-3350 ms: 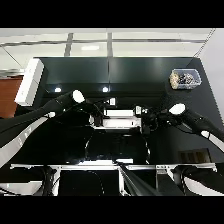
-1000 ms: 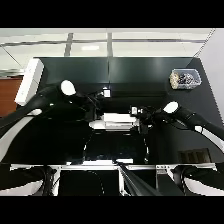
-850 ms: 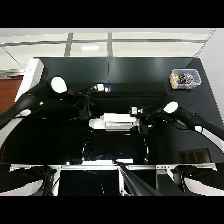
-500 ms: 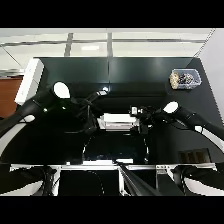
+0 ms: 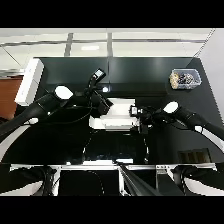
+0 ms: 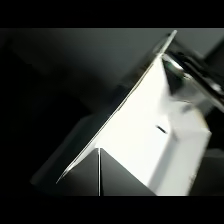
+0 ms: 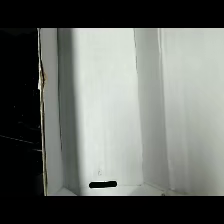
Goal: Fold the box and place the chain.
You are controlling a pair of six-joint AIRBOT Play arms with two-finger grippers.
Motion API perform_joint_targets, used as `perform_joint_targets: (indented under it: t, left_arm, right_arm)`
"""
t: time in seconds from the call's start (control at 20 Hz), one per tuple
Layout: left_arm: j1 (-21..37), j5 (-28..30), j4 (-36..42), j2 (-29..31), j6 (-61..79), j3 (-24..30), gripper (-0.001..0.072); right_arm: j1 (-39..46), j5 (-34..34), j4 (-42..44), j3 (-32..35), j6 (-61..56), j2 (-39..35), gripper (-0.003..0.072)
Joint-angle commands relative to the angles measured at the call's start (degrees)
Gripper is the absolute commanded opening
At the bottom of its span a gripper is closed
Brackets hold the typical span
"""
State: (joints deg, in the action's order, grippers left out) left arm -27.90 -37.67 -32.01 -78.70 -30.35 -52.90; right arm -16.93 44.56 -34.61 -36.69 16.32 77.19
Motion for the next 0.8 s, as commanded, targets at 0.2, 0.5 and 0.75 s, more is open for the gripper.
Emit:
perform_joint_targets:
  t: [0.2,0.5,0.75]
  left_arm:
    - [0.2,-3.8,-2.4,-7.4,0.1,0.1,0.0026]
    - [0.7,-6.3,-5.6,-6.2,0.1,-1.3,0.0025]
    - [5.7,-10.8,-19.2,6.0,-7.3,-3.3,0.0025]
  right_arm:
    - [0.0,0.0,0.0,0.0,0.0,0.0,0.0242]
    - [0.0,0.0,0.0,0.0,0.0,0.0,0.0242]
    - [0.0,0.0,0.0,0.0,0.0,0.0,0.0242]
